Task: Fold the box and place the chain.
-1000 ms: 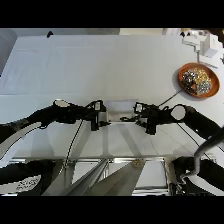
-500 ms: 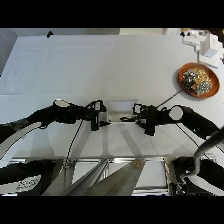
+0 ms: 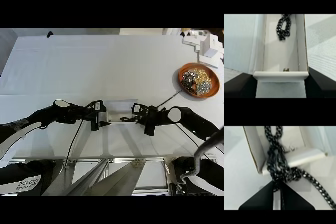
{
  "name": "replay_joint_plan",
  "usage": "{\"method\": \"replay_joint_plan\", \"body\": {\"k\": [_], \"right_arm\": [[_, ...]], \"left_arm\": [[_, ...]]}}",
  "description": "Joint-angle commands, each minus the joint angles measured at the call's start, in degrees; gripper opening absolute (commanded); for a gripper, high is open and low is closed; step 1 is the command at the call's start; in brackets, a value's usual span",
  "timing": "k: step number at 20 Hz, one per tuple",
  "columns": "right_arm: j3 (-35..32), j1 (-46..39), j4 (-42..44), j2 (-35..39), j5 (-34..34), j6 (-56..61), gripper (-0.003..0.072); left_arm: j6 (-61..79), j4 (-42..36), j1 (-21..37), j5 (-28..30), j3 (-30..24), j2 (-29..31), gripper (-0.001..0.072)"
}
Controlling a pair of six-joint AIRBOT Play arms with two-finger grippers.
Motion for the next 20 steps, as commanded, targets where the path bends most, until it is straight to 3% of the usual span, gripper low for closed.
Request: {"method": "replay_joint_plan", "body": {"k": [1, 10, 14, 20], "right_arm": [[0.04, -0.11, -7.87, 4.20, 2.05, 7.23, 0.0015], [1.84, -0.09, -8.90, 27.32, 9.94, 10.64, 0.0015], [8.74, -0.09, -4.92, 29.35, 13.94, 10.64, 0.0016], [16.92, -0.09, 6.47, 28.20, 14.21, 10.49, 0.0016]], "left_arm": [[0.02, 0.00, 0.04, 0.00, 0.02, 0.02, 0.0132], [0.02, 0.00, 0.04, 0.00, 0.04, 0.02, 0.0132], [0.02, 0.00, 0.04, 0.00, 0.04, 0.02, 0.0132], [0.02, 0.00, 0.04, 0.00, 0.02, 0.02, 0.0132]]}}
